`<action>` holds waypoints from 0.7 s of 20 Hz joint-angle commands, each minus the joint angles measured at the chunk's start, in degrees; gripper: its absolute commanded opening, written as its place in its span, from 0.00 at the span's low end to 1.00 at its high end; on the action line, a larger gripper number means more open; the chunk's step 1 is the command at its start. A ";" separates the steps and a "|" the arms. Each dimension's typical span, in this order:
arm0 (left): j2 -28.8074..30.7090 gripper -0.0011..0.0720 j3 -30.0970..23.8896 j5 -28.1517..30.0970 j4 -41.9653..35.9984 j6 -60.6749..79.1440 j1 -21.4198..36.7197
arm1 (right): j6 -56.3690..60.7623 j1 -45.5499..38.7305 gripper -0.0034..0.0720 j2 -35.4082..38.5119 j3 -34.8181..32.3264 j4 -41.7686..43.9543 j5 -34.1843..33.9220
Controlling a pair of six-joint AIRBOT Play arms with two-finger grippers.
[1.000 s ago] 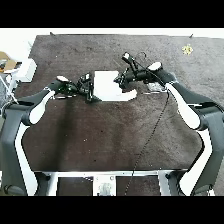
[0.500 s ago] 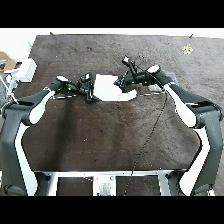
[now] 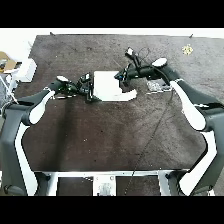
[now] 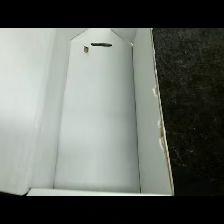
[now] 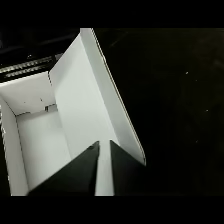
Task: Fold the box and place the chain.
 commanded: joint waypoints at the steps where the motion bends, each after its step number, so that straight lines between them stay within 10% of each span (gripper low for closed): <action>1: -0.04 0.41 0.02 0.00 -0.02 0.00 0.02 | -0.11 -2.10 0.58 4.66 0.11 -7.45 7.30; 7: -0.04 0.41 0.02 0.00 -0.02 0.00 0.02 | -0.13 -0.42 0.90 3.15 -4.72 -23.69 6.99; 14: -0.04 0.41 0.02 0.00 -0.02 0.00 0.02 | -0.13 1.92 0.70 -0.02 -5.49 -26.60 2.56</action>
